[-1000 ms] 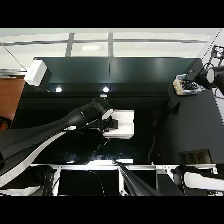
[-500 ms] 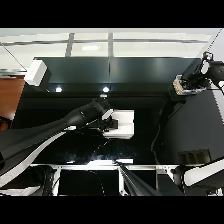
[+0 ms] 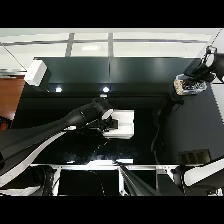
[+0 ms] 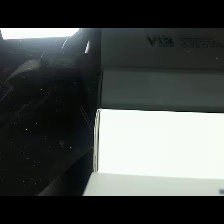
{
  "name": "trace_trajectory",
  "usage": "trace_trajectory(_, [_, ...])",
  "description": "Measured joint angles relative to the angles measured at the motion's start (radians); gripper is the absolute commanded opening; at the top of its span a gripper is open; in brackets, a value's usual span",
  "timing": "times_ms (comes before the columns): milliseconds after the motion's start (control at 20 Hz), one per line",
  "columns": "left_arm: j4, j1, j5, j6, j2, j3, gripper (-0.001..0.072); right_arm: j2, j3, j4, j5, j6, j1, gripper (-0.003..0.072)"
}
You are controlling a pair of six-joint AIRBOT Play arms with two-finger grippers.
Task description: Fold the box and place the chain.
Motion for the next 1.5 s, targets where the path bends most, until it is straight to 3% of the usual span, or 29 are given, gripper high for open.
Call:
trace_trajectory(350, [-0.001, 0.0, 0.0, 0.0, 0.0, 0.0, 0.003, 0.259, 0.051, -0.006, 0.052, -0.118, 0.0, 0.0016])
trace_trajectory(700, [-0.001, 0.0, -0.001, 0.0, 0.0, 0.0, 0.0031, 0.574, 0.057, 0.089, 0.048, -0.18, 0.0, 0.0016])
trace_trajectory(1050, [-0.001, 0.0, -0.001, 0.0, 0.0, 0.0, 0.003, 0.78, 0.058, 0.34, 0.134, -0.279, 0.0, 0.0016])
trace_trajectory(1500, [-0.001, 0.0, -0.002, -0.001, 0.0, 0.0, 0.003, 0.89, 0.001, 0.758, 0.423, -0.444, 0.009, 0.0016])
